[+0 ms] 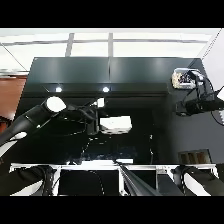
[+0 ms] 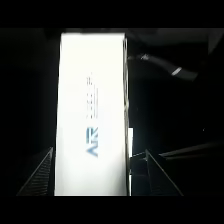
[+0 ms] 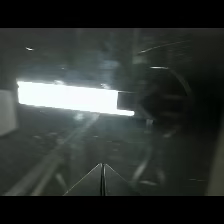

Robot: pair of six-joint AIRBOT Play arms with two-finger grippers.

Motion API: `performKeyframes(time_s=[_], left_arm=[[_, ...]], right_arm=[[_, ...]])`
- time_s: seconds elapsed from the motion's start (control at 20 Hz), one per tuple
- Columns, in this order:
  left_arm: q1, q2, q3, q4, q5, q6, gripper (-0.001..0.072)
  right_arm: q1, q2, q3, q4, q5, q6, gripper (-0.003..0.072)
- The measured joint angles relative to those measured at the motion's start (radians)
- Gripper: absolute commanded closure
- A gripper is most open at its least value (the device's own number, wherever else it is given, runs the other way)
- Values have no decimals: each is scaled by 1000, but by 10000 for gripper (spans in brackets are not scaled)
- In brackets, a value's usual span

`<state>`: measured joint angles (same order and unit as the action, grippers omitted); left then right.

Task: Fold the box and place the chain.

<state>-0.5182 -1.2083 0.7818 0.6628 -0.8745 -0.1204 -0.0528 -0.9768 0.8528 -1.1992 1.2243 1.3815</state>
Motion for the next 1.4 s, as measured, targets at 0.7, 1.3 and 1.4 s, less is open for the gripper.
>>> performKeyframes(time_s=[0.7, 1.3, 1.4], left_arm=[[-104, -254, 169, 28, -18, -191, 8], [-201, -269, 200, 303, 174, -256, 426], [-130, -263, 233, 356, 125, -328, 426]], right_arm=[[-5, 2, -50, 70, -25, 10, 672], [-5, 2, -50, 72, -31, 10, 672], [-5, 2, -50, 72, -31, 10, 672]])
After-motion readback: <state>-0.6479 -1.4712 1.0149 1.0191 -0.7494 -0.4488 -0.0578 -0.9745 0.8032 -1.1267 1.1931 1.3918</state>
